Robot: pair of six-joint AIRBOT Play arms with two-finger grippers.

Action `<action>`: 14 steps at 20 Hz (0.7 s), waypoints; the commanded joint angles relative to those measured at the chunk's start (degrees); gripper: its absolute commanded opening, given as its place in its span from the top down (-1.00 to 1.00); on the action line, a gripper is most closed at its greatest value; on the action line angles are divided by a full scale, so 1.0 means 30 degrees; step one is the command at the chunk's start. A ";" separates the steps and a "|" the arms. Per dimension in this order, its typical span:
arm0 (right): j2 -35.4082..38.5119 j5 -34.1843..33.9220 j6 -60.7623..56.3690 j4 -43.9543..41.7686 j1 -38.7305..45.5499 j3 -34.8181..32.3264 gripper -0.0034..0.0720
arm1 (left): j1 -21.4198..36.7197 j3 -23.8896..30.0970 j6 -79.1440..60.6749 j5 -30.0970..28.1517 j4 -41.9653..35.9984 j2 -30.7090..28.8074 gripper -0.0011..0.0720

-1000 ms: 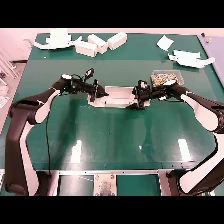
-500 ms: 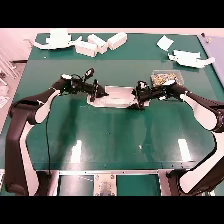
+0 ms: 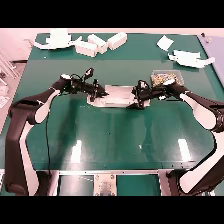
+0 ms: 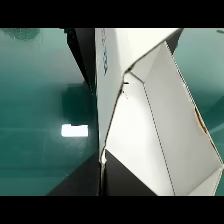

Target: Fold the box and place the chain.

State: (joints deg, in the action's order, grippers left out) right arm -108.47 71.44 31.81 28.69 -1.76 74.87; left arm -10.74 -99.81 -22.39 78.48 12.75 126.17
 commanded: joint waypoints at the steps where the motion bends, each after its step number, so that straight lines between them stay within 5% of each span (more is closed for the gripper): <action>1: -0.0007 0.0087 -0.0080 -0.0066 -0.0015 0.0015 -0.94 | -0.0007 -0.0022 -0.0007 -0.0007 0.0029 -0.0015 0.91; 4: -0.0015 0.0087 -0.0087 -0.0058 -0.0015 0.0015 -0.93 | -0.0007 -0.0022 -0.0007 -0.0007 0.0029 -0.0015 0.91; 6: -0.0015 0.0080 -0.0087 -0.0058 -0.0015 0.0015 -0.67 | -0.0007 -0.0022 -0.0007 -0.0007 0.0029 -0.0015 0.91; 14: -0.0029 -0.0255 -0.0073 0.0255 -0.0022 0.0007 -0.67 | -0.0007 -0.0022 -0.0007 -0.0007 0.0029 -0.0015 0.92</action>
State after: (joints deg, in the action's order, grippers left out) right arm -108.47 71.57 31.53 28.69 -1.76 74.87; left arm -10.74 -99.81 -22.41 78.48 12.84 126.17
